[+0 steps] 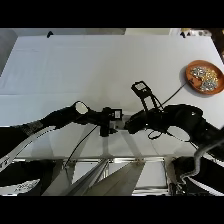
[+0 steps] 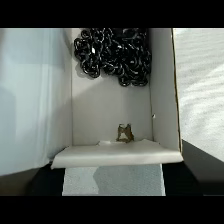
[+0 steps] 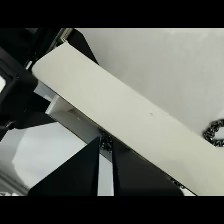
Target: Fold the box and place the chain.
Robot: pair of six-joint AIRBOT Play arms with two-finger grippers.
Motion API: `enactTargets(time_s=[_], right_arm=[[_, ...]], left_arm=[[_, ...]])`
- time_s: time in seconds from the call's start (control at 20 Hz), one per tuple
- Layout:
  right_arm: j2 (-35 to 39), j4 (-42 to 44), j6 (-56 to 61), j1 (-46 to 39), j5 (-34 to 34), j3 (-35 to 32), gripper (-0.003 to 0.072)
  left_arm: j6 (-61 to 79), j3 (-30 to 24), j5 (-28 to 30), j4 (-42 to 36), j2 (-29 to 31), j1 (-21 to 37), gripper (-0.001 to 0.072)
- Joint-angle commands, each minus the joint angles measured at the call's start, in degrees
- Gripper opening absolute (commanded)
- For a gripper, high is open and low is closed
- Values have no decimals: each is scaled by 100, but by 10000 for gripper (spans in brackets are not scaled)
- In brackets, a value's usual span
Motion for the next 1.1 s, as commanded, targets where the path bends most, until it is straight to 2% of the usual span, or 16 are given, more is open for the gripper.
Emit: enactTargets(time_s=[0.0, 0.05, 0.25, 0.4, 0.55, 0.8, 1.05], right_arm=[[-76, -20, -2, -28, -149, -44, 162], [-9, -24, -22, -28, -114, 2, 185], [409, -374, -31, -144, 404, 470, 192], [588, -385, -385, -815, 1095, 831, 361], [518, -669, -518, -1862, 1460, 859, 364], [-374, -1198, -518, -3228, 1392, 859, 363], [-1742, -1143, -518, -3473, 977, 859, 363]], left_arm=[[0, -2, 0, 0, -2, -2, 50], [0, -2, 0, 0, -2, -2, 50], [0, -2, 2, 0, -2, -2, 50], [0, -2, 0, 0, -2, -2, 50], [0, -2, 0, 0, -2, -2, 50], [0, -2, 0, 0, -2, -2, 50], [0, -2, 2, 0, -2, -2, 50]])
